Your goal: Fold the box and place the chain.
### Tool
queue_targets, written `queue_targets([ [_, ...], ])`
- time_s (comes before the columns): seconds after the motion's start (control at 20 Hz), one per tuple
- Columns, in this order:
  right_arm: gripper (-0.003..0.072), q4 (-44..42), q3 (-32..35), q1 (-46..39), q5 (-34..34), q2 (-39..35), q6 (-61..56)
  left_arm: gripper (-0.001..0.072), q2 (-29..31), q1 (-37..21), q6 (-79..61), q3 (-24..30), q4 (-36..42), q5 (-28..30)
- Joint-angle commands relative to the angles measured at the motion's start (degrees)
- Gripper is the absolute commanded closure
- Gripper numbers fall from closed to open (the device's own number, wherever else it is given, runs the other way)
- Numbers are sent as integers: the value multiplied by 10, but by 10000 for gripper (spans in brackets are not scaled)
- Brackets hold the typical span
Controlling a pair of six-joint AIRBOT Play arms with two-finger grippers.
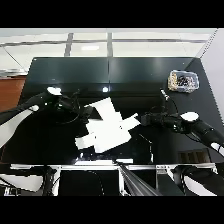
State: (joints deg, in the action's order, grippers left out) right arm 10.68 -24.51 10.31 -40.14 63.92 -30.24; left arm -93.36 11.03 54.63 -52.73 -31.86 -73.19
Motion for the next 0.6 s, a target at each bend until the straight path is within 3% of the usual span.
queue_targets([
  [0.0, 670, -2, 0, 4, 4, 0, 0, 181, -25, 20, -29, -35, -70, -56],
  [0.15, 670, -2, 0, 4, 5, 0, 0, 241, -25, 15, -52, -43, -74, -59],
  [0.55, 670, -2, 0, 4, 10, 0, 0, 241, -1, -2, -24, -40, -99, -31],
])
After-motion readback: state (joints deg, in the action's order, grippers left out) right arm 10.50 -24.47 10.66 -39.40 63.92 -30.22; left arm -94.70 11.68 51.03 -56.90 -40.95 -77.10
